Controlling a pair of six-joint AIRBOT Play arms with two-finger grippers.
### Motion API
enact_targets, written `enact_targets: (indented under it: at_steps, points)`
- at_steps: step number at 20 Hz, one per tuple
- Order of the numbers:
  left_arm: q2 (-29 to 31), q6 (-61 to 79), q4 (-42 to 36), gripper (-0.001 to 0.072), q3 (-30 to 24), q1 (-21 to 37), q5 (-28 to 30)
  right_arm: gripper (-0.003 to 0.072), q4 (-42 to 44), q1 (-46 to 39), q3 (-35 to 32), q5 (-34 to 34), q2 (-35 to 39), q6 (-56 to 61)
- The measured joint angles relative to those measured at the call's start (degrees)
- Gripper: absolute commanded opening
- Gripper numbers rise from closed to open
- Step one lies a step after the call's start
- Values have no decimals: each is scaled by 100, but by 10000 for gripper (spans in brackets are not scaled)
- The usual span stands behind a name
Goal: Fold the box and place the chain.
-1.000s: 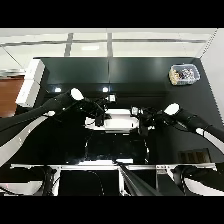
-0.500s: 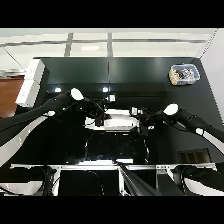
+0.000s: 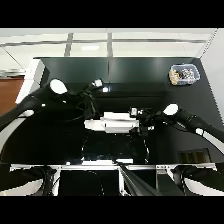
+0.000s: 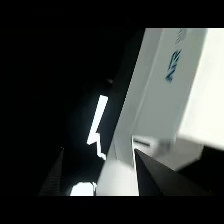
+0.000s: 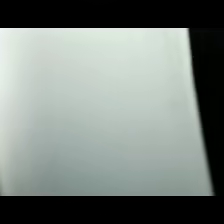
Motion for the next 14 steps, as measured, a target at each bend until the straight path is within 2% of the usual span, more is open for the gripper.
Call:
enact_targets:
  at_steps: [1, 2, 4, 5, 7, 9, 12, 14]
  points:
    - [98, -411, 144, 99, 0, 116, -282, 146, 0, 0, 0, 0, 0, 0]
    - [164, -820, 216, 27, -11, 229, -649, 146, 0, 0, 0, -2, 0, 0]
    - [192, -1333, -94, 26, -146, 343, -1405, 146, 2, 0, 0, -2, 0, 0]
    - [192, -1403, -396, 26, -271, 337, -1604, 146, 2, 0, 0, -4, 0, 0]
    - [186, -1335, -1123, 27, -577, 186, -1613, 146, 2, 0, 0, -4, 0, 0]
    - [175, -1069, -1812, 26, -765, -13, -1043, 146, 4, 0, 0, -7, 0, 2]
    - [157, -472, -2780, 27, -885, -181, 302, 146, 7, 0, 0, -7, 0, 4]
    - [92, -229, -3130, 27, -920, -229, 1215, 146, 9, 0, 0, -7, 0, 7]
